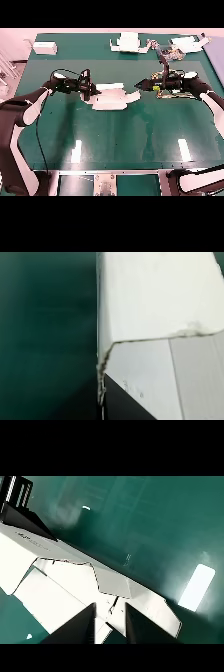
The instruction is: Fold the box and place the chain.
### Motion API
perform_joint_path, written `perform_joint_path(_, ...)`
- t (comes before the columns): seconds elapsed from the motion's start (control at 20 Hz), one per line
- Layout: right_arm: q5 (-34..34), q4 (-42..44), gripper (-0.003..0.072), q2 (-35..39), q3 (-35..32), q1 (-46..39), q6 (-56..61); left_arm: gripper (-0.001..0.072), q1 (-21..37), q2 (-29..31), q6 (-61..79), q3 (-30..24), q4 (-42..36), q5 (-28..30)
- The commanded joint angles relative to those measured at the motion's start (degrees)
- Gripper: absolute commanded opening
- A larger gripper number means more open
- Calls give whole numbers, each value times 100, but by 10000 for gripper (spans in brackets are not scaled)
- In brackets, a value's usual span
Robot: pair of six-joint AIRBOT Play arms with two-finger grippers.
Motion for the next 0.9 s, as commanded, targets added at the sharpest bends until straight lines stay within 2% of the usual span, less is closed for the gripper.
perform_joint_path(0.0,0,387,176,57,-37,17,-400,20,-2,4,2,-2,-33,24)
perform_joint_path(0.3,-20,575,174,656,-382,66,-953,20,-2,4,-26,-2,-48,22)
perform_joint_path(0.5,-74,741,173,1384,-1174,238,-2004,20,-2,4,-44,-2,-48,24)
perform_joint_path(0.6,-459,870,174,1727,-1753,483,-2579,20,0,4,-42,0,-48,28)
perform_joint_path(0.75,-1381,868,179,1829,-2505,999,-4398,20,-2,4,-42,-2,-52,24)
perform_joint_path(0.8,-1681,870,263,1829,-2688,1167,-4970,20,-2,4,-42,-2,-52,24)
perform_joint_path(0.85,-1991,870,492,1829,-2822,1338,-5418,20,-2,4,-42,0,-52,24)
